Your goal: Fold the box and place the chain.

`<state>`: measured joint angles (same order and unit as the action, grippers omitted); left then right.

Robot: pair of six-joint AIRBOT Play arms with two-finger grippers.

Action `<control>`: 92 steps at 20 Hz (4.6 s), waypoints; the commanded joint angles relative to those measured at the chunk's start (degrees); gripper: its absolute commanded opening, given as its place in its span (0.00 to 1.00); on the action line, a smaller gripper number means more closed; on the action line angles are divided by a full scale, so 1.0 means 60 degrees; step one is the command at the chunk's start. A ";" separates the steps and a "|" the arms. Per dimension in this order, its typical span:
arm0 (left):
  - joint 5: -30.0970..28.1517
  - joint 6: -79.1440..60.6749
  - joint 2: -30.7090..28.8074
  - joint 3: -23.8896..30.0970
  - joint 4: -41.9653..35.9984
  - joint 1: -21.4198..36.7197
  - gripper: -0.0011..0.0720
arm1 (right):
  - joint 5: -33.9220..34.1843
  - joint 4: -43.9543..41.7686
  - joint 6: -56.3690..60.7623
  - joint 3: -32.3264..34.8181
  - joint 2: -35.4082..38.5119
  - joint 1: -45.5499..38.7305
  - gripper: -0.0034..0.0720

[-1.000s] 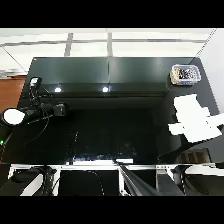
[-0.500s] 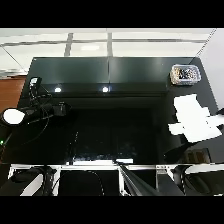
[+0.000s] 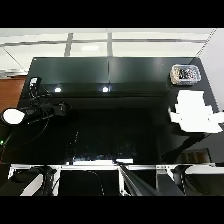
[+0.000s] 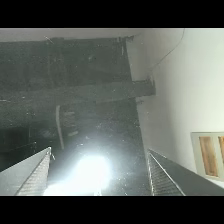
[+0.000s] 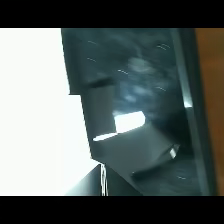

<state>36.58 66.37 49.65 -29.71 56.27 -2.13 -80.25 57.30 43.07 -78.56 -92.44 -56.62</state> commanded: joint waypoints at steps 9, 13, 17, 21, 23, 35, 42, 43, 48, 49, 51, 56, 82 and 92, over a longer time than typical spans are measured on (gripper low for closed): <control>0.0015 -0.0004 0.0011 0.0004 -0.0339 -0.0004 0.98 | 0.2805 -0.6568 -0.1173 0.7617 0.5748 0.4054 0.07; 0.0801 -0.1038 0.0280 -0.0011 -0.2226 -0.0004 0.98 | 0.6349 -0.8663 -0.1792 1.0408 0.7595 0.7133 0.07; 0.2583 -0.2157 0.1861 -0.0892 -0.3825 -0.0007 0.98 | 0.7868 -0.8754 -0.1796 1.1038 0.7628 0.9745 0.07; 0.3060 -0.2197 0.3945 -0.2470 -0.3978 -0.0113 0.98 | 0.8870 -0.8728 -0.1789 1.1034 0.7628 1.1249 0.07; 0.3417 -0.1716 0.4976 -0.3209 -0.3993 -0.0368 0.98 | 0.8969 -0.8732 -0.1781 1.1034 0.7628 1.1446 0.07; 0.7639 -0.2364 0.9045 -0.6382 -0.4561 -0.2408 0.95 | 0.8885 -0.8725 -0.1781 1.1034 0.7628 1.1544 0.07; 0.8739 -0.4076 0.9187 -0.6710 -0.4426 -0.2426 0.06 | 0.8674 -0.8415 -0.1807 1.1030 0.7628 1.1544 0.08; 0.8834 -0.4146 0.9184 -0.6710 -0.4415 -0.2422 0.06 | 0.8593 -0.8284 -0.1800 1.1027 0.7628 1.1540 0.31; 0.8717 -0.3894 0.8601 -0.6739 -0.3603 -0.2499 0.05 | 0.7074 -0.4572 -0.1752 0.9245 0.7628 1.1384 0.98; 0.8575 -0.3905 0.8218 -0.6630 -0.3636 -0.2546 0.05 | 0.6492 -0.3585 -0.1756 0.8677 0.7628 1.1351 0.98; 0.7792 -0.4404 0.7180 -0.6084 -0.3672 -0.2718 0.05 | 0.5442 -0.1785 -0.1767 0.7657 0.7628 1.1362 0.98; 0.2809 -0.8980 0.4178 -0.2779 -0.4772 -0.3311 0.06 | 0.4568 -0.0678 -0.2900 0.7111 0.7614 1.1486 0.98; 0.1741 -1.2244 0.5380 -0.2922 -0.3399 -0.4204 0.06 | 0.6816 -0.0933 -0.6084 0.9184 0.5974 1.4178 0.98; 0.1665 -1.2244 0.5384 -0.2918 -0.3395 -0.4207 0.06 | 0.7450 -0.2783 -0.7220 0.8808 0.5741 1.4174 0.98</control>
<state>46.54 -7.11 81.95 -47.20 35.83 -27.40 -36.47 41.30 0.75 -24.43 -57.84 28.38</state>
